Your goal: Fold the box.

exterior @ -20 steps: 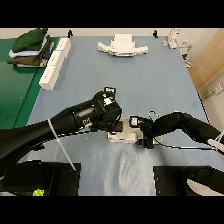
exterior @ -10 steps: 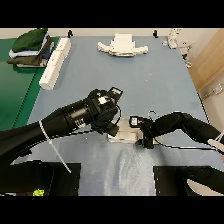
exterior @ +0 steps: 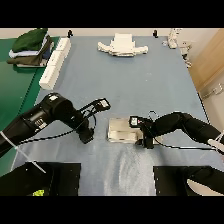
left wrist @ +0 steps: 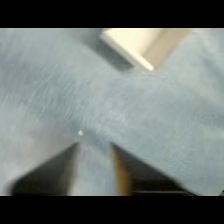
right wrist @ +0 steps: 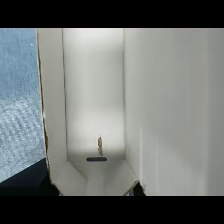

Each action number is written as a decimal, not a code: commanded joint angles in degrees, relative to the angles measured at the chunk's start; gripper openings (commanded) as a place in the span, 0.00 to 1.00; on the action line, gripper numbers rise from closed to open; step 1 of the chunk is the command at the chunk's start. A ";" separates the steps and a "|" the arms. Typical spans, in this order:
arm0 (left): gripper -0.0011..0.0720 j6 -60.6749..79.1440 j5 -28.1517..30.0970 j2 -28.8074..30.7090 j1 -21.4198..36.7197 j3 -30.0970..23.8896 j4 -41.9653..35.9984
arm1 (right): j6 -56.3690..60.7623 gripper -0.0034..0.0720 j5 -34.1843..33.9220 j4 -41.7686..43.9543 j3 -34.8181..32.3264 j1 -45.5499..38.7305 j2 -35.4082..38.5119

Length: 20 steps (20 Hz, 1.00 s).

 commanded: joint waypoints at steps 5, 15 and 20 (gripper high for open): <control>0.96 55.28 16.68 2.40 8.96 -13.64 -28.85 | 0.02 0.72 0.00 0.00 0.04 0.02 0.04; 0.96 73.26 22.03 -6.71 8.94 -15.30 -42.99 | 0.02 0.72 0.02 0.02 0.04 0.02 0.04; 0.96 74.47 24.96 -8.61 8.94 -15.06 -47.25 | 0.02 0.72 0.02 0.00 0.04 0.02 0.04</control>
